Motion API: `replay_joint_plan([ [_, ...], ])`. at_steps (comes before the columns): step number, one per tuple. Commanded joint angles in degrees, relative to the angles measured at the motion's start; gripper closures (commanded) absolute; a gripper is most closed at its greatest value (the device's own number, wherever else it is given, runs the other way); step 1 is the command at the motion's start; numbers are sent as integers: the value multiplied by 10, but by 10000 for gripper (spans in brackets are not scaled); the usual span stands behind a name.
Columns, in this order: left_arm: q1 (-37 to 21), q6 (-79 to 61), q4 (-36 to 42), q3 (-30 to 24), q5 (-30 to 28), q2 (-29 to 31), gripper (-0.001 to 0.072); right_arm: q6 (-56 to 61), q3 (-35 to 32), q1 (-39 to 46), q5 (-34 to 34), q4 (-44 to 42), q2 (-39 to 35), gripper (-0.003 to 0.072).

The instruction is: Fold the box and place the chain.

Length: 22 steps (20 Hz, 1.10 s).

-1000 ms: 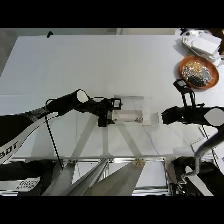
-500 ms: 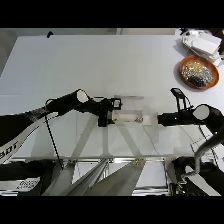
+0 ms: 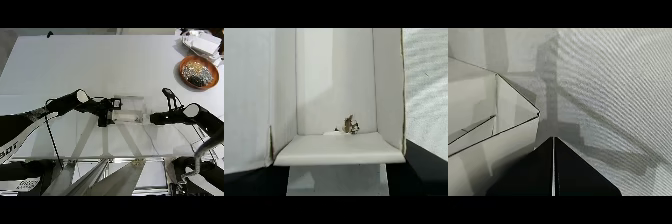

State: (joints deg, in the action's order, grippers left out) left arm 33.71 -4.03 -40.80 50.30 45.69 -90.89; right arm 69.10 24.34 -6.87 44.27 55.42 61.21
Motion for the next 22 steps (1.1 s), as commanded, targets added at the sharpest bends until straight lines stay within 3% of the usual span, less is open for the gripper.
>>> replay_joint_plan([
  [1, 0, 0, 0, 0, 0, 0, 576, -6, 1, -2, -6, -8, -11, 676],
  [9, 0, 0, 0, 0, 0, 0, 576, -32, 1, -20, 21, -62, -70, 619],
  [11, 0, 0, 0, 0, 0, 0, 576, -42, 1, -38, 8, -93, -70, 473],
  [22, 0, 0, 0, 0, 0, 0, 576, -49, 1, -49, 31, -110, -70, 444],
])
